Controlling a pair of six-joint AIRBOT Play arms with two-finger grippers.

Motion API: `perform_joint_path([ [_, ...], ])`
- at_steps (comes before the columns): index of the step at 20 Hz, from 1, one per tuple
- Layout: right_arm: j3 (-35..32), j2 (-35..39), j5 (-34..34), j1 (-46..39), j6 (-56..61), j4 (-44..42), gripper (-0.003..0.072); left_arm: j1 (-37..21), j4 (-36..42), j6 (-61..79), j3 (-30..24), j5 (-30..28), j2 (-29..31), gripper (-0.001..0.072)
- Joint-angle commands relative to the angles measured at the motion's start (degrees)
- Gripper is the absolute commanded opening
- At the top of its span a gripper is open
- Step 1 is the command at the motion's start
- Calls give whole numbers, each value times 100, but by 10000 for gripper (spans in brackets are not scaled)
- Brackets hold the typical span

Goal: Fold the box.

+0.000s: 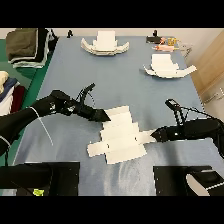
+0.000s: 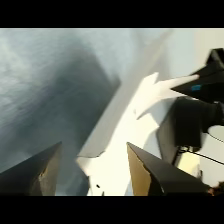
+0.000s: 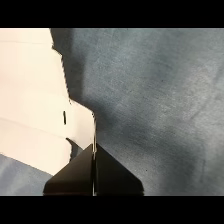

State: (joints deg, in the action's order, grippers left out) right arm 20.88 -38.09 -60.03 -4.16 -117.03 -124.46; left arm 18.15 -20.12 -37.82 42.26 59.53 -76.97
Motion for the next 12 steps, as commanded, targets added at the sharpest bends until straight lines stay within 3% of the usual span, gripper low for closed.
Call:
perform_joint_path([
  [1,-2,-17,4,0,-2,7,0,-2,621,651,7,540,-129,639],
  [2,-2,-17,2,0,-2,20,1,-2,568,647,4,595,-166,639],
  [3,-2,-17,4,0,-2,17,1,-2,533,651,4,664,-216,569],
  [4,-2,-17,2,0,-4,22,1,-2,511,658,7,710,-262,453],
  [5,-2,-17,2,0,-4,22,1,0,514,658,7,728,-304,424],
  [10,-2,-17,4,0,-4,20,1,9,507,699,4,931,-382,404],
  [11,-2,-17,4,0,-4,20,1,9,511,739,7,927,-382,275],
  [12,-2,-17,4,0,-4,20,1,11,518,826,7,911,-382,205],
])
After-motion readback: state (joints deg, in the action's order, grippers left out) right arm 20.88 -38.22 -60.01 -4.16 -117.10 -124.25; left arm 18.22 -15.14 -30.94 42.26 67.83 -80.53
